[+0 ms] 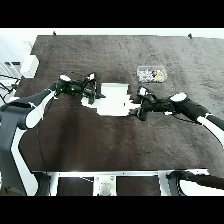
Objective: Fold the box and place the chain.
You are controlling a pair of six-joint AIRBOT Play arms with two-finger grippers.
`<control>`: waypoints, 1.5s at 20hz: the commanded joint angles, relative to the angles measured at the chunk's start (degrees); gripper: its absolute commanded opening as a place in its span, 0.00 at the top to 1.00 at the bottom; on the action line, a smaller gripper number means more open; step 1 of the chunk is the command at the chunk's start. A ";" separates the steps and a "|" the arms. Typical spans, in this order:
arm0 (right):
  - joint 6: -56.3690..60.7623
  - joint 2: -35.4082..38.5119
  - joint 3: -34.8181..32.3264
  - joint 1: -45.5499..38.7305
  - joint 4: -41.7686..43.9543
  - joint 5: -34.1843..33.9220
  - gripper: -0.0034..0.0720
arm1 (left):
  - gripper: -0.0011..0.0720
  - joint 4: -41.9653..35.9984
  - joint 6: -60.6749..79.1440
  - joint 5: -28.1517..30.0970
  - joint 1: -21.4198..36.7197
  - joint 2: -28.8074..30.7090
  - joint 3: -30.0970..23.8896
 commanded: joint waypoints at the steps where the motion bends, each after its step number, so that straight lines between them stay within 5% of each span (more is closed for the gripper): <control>1: -0.81 -0.15 -0.04 3.32 -2.73 -2.14 0.11 | 0.95 -0.26 -0.90 0.94 0.04 -0.02 -0.02; 19: -1.03 -4.13 -0.02 7.30 -2.67 -10.58 0.11 | 0.95 -0.26 -1.29 0.96 0.04 0.00 -0.02; 30: -0.74 -3.34 3.61 6.62 4.52 -14.49 0.11 | 0.95 -0.26 -1.29 0.94 0.04 0.00 0.00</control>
